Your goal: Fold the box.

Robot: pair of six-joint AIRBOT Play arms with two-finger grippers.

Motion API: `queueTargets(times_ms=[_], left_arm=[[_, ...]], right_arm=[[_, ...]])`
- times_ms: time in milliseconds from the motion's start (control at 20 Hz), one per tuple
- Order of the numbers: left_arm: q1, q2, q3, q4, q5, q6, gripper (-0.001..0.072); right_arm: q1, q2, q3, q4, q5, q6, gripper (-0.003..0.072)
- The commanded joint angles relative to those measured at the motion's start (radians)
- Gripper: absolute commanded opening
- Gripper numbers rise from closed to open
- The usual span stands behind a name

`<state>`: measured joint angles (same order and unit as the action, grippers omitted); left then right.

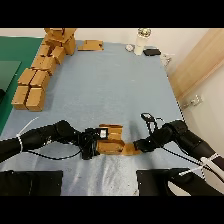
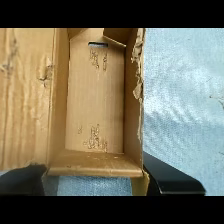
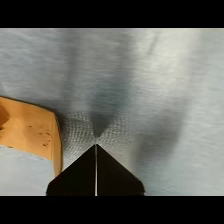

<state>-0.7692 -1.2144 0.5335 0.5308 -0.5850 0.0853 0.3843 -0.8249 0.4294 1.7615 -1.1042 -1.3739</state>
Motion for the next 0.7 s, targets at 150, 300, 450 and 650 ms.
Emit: queueTargets(times_ms=[150, 300, 450, 650], left_arm=[[0.0, 0.001, 0.0, 0.0, 0.0, 0.0, 0.0498], [0.0, 0.001, 0.0, 0.0, 0.0, 0.0, 0.0499], [0.0, 0.001, 0.0, 0.0, 0.0, 0.0, 0.0499], [0.0, 0.001, 0.0, 0.0, 0.0, 0.0, 0.0498]], right_arm=[[-0.003, 0.039, -0.011, 0.128, 0.024, -0.056, 0.0002], [-0.002, 0.039, -0.011, 0.145, 0.044, -0.076, 0.0002], [-0.002, 0.03, -0.014, 0.163, 0.085, -0.092, 0.0002], [-0.002, 0.008, -0.014, 0.187, 0.101, -0.119, 0.0002]])
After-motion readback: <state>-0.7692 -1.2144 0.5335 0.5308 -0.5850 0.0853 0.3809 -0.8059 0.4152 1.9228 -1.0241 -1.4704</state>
